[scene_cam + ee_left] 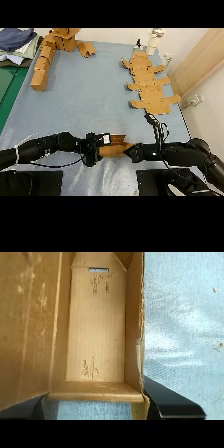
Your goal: Fold the box.
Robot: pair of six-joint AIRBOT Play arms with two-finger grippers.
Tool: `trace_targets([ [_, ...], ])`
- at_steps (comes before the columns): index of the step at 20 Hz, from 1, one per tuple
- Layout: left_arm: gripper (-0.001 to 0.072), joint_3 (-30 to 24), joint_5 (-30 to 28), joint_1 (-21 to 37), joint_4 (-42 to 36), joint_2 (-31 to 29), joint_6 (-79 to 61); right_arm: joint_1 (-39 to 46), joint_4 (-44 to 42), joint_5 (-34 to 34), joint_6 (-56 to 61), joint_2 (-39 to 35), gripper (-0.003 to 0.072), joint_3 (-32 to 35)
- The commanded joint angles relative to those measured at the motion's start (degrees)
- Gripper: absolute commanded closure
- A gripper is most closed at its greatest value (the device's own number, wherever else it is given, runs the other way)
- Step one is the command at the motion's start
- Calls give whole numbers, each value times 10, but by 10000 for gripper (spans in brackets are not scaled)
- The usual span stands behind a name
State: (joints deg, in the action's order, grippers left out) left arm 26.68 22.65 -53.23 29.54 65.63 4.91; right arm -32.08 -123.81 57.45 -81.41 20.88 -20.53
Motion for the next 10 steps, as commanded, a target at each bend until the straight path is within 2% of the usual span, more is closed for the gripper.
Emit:
trace_targets([
  [1,264,0,0,0,0,0,0,-2,-53,-53,14,5,686,-1],
  [4,264,0,0,0,0,0,0,-1,-56,-96,-25,85,686,-22],
  [8,264,0,0,0,0,0,0,-1,-56,-125,-128,281,686,-99],
  [10,264,0,0,0,0,0,0,-1,-49,-138,-159,354,687,-139],
])
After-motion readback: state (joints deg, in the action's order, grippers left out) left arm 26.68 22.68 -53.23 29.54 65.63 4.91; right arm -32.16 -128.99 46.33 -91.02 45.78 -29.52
